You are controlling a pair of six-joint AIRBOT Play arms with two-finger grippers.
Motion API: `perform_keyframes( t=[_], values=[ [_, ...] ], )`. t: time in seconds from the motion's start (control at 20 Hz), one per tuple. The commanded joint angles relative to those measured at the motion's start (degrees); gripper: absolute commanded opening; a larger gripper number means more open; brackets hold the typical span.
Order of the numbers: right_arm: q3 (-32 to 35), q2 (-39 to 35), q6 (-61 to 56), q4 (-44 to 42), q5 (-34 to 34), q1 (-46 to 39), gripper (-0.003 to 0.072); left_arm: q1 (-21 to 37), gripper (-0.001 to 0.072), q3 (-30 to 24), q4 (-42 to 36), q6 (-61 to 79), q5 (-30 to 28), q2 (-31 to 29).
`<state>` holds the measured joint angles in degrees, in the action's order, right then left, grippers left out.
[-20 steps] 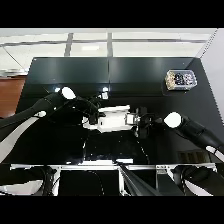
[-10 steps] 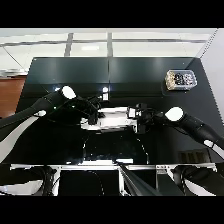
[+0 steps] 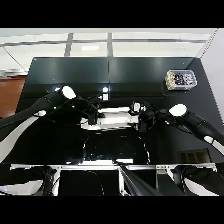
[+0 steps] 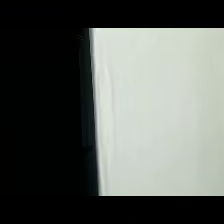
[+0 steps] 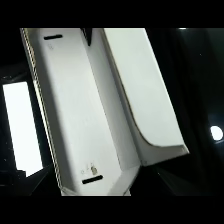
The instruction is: Fold the box and place the chain.
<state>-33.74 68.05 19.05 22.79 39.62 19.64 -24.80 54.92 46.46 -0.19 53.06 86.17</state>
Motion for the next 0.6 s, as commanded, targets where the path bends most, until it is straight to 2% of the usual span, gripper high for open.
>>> perform_keyframes(
  t=[0.0, 0.25, 0.35, 0.45, 0.55],
  values=[
    [-0.07, 3.56, 5.64, -6.97, 3.56, 0.92, 0.0703, -0.02, 0.0027, 0.07, 0.00, 0.02, -0.07, -0.02],
    [-0.35, 6.54, 2.45, -3.17, 2.19, 2.43, 0.0703, 0.00, 0.0027, 0.07, 0.00, 0.00, -0.07, -0.02],
    [-0.48, 6.80, -3.10, 3.08, 1.07, 2.43, 0.0703, -0.02, 0.0027, 0.07, 0.00, 0.00, -0.09, -0.02],
    [-0.81, 7.08, -4.04, 4.13, 1.16, 2.67, 0.0702, -0.02, 0.0027, 0.07, 0.00, 0.00, -0.07, -0.02],
    [-1.40, 7.56, -5.73, 4.92, 0.83, 2.75, 0.0660, -0.02, 0.0027, 0.07, -0.02, 0.00, -0.07, -0.02]
  ],
)
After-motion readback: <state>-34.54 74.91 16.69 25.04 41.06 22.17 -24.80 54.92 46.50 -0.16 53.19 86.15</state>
